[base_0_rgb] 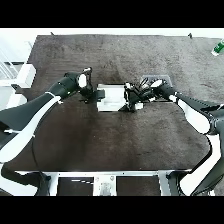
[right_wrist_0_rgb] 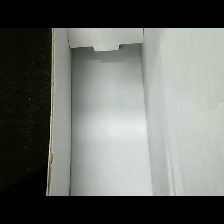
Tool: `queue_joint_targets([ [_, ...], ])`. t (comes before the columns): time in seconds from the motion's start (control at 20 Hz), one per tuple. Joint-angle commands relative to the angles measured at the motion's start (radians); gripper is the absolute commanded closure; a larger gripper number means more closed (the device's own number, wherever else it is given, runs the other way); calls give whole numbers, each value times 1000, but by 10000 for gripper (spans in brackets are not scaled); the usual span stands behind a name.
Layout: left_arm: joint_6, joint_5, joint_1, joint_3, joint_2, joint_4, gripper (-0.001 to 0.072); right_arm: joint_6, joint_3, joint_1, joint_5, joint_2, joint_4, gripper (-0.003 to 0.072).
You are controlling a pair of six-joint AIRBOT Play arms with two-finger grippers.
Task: Fold the box and place the chain.
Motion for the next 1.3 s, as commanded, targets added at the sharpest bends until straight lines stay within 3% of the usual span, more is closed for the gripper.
queue_joint_targets([
  [0.0,-72,-95,-7,68,-43,26,338,1,0,0,0,0,-1,190],
  [0.25,-100,-292,-48,273,-184,103,339,1,0,0,0,0,0,190],
  [0.45,-101,-391,-48,362,-250,116,339,1,0,0,0,0,0,190],
  [1.1,-109,-415,-50,377,-280,156,363,1,0,0,0,0,0,190],
  [1.15,-109,-417,-50,377,-280,160,454,1,0,0,0,0,0,190],
  [1.25,-110,-418,-50,377,-280,170,467,1,0,0,0,0,0,190],
])
